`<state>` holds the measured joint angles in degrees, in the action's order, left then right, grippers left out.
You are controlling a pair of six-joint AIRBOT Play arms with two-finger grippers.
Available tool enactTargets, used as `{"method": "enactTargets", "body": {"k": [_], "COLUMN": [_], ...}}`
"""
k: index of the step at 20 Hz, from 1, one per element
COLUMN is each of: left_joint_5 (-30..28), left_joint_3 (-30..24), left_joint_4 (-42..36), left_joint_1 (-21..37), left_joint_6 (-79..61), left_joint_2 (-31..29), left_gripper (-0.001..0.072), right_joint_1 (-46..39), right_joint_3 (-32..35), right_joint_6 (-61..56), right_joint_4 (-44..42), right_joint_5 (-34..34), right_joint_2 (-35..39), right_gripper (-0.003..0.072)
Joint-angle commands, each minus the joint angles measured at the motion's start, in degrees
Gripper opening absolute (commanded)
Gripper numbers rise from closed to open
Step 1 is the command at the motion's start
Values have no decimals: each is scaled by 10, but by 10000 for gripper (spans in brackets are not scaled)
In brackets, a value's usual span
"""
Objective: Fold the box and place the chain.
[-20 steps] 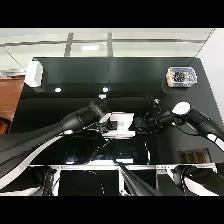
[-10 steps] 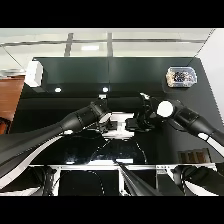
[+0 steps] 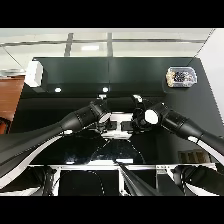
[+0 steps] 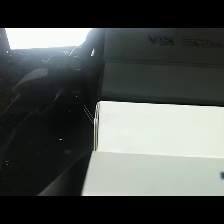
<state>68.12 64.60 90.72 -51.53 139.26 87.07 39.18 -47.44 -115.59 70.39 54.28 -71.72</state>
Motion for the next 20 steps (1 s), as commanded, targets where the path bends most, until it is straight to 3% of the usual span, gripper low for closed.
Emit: {"method": "enactTargets", "body": {"k": [1,10,17,18,19,20], "left_joint_5": [-3,-4,-1,-1,-1,-1], "left_joint_3": [1,1,1,1,1,1], "left_joint_4": [-1,-2,-2,-1,-1,-1], "left_joint_1": [0,0,0,0,0,0], "left_joint_6": [1,1,1,1,1,1], "left_joint_2": [0,0,0,0,0,0], "left_gripper": [28,28,28,28,28,28], "right_joint_1": [9,40,43,43,43,43], "right_joint_3": [-4,-74,-82,-82,-82,-82], "right_joint_6": [-20,-82,-115,-120,-119,-119], "right_joint_4": [24,82,83,83,83,82], "right_joint_5": [-5,64,68,68,68,68], "right_joint_2": [-2,-75,-100,-100,-100,-100], "right_gripper": [202,201,196,172,6,12]}}
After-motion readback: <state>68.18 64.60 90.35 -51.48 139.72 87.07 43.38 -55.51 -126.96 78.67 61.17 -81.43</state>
